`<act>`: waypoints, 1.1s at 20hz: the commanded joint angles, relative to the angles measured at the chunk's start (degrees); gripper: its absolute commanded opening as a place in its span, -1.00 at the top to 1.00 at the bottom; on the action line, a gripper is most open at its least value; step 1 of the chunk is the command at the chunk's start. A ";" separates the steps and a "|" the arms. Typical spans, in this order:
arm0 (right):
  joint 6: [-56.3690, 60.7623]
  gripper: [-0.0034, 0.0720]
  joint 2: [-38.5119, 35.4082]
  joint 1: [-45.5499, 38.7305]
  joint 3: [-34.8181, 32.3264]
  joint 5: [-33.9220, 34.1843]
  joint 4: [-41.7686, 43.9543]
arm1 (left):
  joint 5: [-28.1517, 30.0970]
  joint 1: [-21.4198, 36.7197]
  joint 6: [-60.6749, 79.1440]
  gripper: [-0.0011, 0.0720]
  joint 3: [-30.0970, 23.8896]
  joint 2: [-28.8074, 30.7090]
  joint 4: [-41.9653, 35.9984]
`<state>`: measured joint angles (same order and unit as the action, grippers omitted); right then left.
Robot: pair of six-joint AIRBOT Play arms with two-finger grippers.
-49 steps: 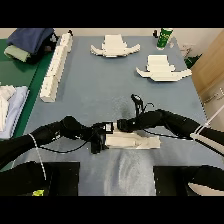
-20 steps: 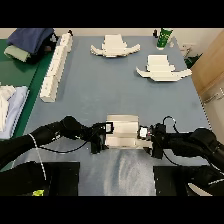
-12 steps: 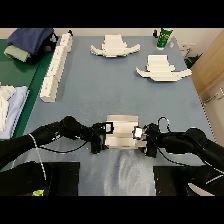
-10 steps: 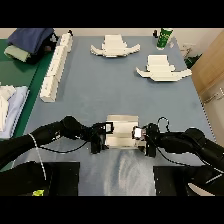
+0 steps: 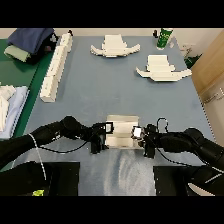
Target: Fold the box.
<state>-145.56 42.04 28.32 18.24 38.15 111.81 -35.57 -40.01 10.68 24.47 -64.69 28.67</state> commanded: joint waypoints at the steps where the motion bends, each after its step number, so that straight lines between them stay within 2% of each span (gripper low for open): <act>1: -0.04 0.69 0.04 0.04 -0.02 0.22 0.57 | 0.00 0.00 0.00 -0.19 0.00 0.02 0.00; 10: -8.72 0.62 1.60 0.04 0.02 -1.88 6.73 | 0.02 0.00 0.00 -0.19 0.00 0.02 0.00; 12: -10.21 -0.84 2.23 0.33 0.02 -2.91 7.50 | 0.02 0.00 0.00 -0.19 0.00 0.02 0.00; 13: -10.97 -0.91 2.47 0.37 0.02 -3.50 7.63 | 0.02 0.00 0.00 -0.19 0.00 0.02 0.00; 17: -11.17 -0.90 2.64 0.37 0.02 -3.80 7.48 | 0.00 -0.02 0.00 -0.19 0.00 0.02 0.00; 18: -11.15 -0.84 2.64 0.37 0.02 -3.74 7.10 | 0.00 0.00 0.00 -0.19 0.00 0.02 0.00; 19: -10.99 -0.08 2.58 0.33 0.02 -3.10 6.49 | 0.02 0.00 0.00 -0.19 0.00 0.02 0.00; 20: -9.38 0.88 2.29 0.26 0.07 -2.27 4.66 | 0.00 -0.02 0.00 -0.19 0.00 0.02 0.00; 22: 3.78 0.90 1.31 0.26 0.44 -1.18 -2.36 | 0.02 0.00 0.00 -0.19 0.00 0.02 0.00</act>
<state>-152.64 44.10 28.62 18.41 35.22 116.07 -35.57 -40.01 10.63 24.47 -64.69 28.64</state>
